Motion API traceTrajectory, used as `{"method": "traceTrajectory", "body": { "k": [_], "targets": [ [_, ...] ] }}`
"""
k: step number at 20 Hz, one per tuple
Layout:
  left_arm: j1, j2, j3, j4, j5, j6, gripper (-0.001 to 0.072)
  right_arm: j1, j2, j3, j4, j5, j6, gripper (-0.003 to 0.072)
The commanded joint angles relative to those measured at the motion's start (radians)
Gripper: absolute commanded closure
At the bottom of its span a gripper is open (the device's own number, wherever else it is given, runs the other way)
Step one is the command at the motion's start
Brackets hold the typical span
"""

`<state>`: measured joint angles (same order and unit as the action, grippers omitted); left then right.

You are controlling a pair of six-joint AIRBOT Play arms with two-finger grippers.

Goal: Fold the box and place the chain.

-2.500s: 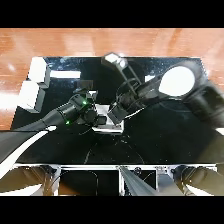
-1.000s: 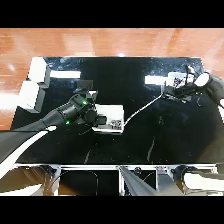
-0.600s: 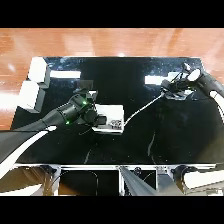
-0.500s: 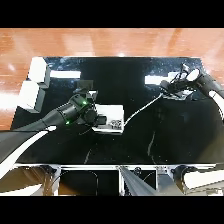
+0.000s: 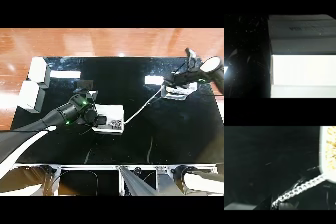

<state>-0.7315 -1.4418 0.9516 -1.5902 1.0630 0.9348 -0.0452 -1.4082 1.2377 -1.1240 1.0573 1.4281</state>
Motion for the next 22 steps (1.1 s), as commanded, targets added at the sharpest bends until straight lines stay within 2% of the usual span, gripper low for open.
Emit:
{"method": "traceTrajectory", "body": {
  "k": [1, 3, 5, 8, 10, 17, 22],
  "targets": [
    [0.0, 0.001, 0.0, 0.0, -0.003, 0.0, 0.0688, 0.051, 0.214, 0.007, 0.018, 0.185, -0.095, 0.0663],
    [0.0, 0.001, 0.0, -0.002, -0.008, 0.0, 0.0688, 0.124, 0.348, 0.007, 0.047, 0.253, -0.131, 0.0663],
    [0.0, 0.001, 0.0, -0.008, -0.014, 0.0, 0.0687, 0.186, 0.452, 0.007, 0.103, 0.256, -0.13, 0.0663],
    [-0.001, 0.001, 0.0, -0.009, -0.017, 0.0, 0.0687, 0.269, 0.52, 0.011, 0.233, 0.268, -0.131, 0.0662],
    [-0.004, 0.001, 0.0, -0.008, -0.017, 0.0, 0.0688, 0.343, 0.522, 0.021, 0.257, 0.263, -0.131, 0.0662],
    [-0.004, 0.001, 0.0, -0.019, -0.019, 0.0, 0.0687, 0.545, 0.518, 0.043, 0.321, 0.081, -0.131, 0.0663],
    [-0.004, 0.001, 0.0, -0.019, -0.02, 0.0, 0.0687, 0.631, 0.513, 0.048, 0.398, -0.148, -0.132, 0.0661]
  ]
}}
